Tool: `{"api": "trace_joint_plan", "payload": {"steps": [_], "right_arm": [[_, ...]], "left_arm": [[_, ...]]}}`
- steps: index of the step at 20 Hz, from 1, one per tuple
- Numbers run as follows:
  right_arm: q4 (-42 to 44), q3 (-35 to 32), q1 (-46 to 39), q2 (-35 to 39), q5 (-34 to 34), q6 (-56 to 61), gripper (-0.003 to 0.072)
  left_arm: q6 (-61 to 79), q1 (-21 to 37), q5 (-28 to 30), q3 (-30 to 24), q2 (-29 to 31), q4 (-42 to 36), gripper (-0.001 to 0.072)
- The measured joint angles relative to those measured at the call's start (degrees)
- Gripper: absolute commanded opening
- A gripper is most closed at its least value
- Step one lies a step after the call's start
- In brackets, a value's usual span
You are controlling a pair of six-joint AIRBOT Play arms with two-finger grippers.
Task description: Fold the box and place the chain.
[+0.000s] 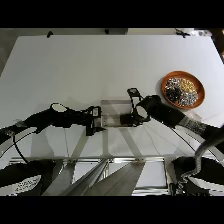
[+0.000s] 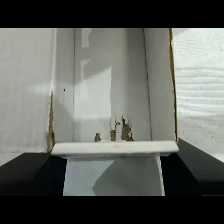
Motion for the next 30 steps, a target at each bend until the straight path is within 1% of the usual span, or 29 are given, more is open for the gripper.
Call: {"api": "trace_joint_plan", "payload": {"steps": [1,3,4,7,8,10,11,12,14,15,16,17,21,24,26,27,28,30], "right_arm": [[-0.3,0.0,0.2,-0.2,0.0,0.1,0.0150],[-0.3,0.0,0.6,-0.7,-0.2,0.3,0.0023],[-0.4,0.0,0.8,-1.0,0.0,0.5,0.0008],[-0.6,0.0,1.1,-1.3,0.1,0.4,0.0015],[-0.7,0.0,1.2,-1.4,0.0,0.2,0.0103],[-0.7,0.0,1.3,-1.4,-0.4,-0.3,0.0362],[-0.4,0.0,1.3,-1.1,-0.8,-0.3,0.0427],[-0.3,0.0,1.4,-0.5,-1.3,-0.7,0.0434],[-2.1,-0.2,1.2,1.5,0.6,-2.1,0.0434],[-2.2,0.0,1.3,3.1,-0.5,-3.0,0.0434],[-2.3,0.0,1.2,4.7,-0.2,-3.7,0.0436],[-3.2,-0.1,1.0,6.8,1.0,-4.4,0.0436],[-4.9,0.0,-2.6,16.2,1.8,-8.8,0.0436],[-7.5,0.0,-10.9,21.5,2.1,-12.4,0.0436],[-8.8,0.0,-18.7,22.7,2.0,-16.2,0.0437],[-9.2,0.0,-23.3,22.7,1.7,-18.3,0.0459],[-9.4,0.0,-27.5,22.3,1.3,-20.1,0.0517],[-9.6,0.0,-35.7,20.3,-0.3,-24.0,0.0528]], "left_arm": [[0.0,0.0,0.0,0.0,0.0,0.0,0.0150],[0.0,0.0,0.0,0.0,0.0,-0.2,0.0150],[-0.3,0.0,-0.1,0.0,0.0,-0.3,0.0150],[-0.2,0.0,-0.1,0.0,0.0,-0.2,0.0150],[-0.2,0.0,-0.1,0.0,0.0,-0.2,0.0150],[0.0,0.0,0.0,0.0,0.0,0.1,0.0150],[0.0,0.0,0.2,0.0,0.0,-0.1,0.0150],[0.0,0.0,0.1,0.0,0.0,0.0,0.0150],[0.0,0.0,0.0,0.0,0.0,0.0,0.0150],[0.0,0.0,0.1,0.0,0.0,-0.1,0.0150],[0.0,0.0,0.1,0.0,0.0,-0.1,0.0150],[0.0,0.0,0.1,0.0,0.0,-0.1,0.0150],[0.0,0.0,0.0,0.0,0.0,-0.1,0.0150],[0.0,0.0,0.0,0.0,0.0,-0.1,0.0150],[0.0,0.0,0.0,0.0,0.0,-0.1,0.0150],[-0.1,0.0,0.0,0.0,0.0,-0.1,0.0150],[-0.1,0.0,0.0,0.0,0.0,-0.1,0.0150],[-0.1,0.0,0.0,0.0,0.0,-0.1,0.0150]]}}
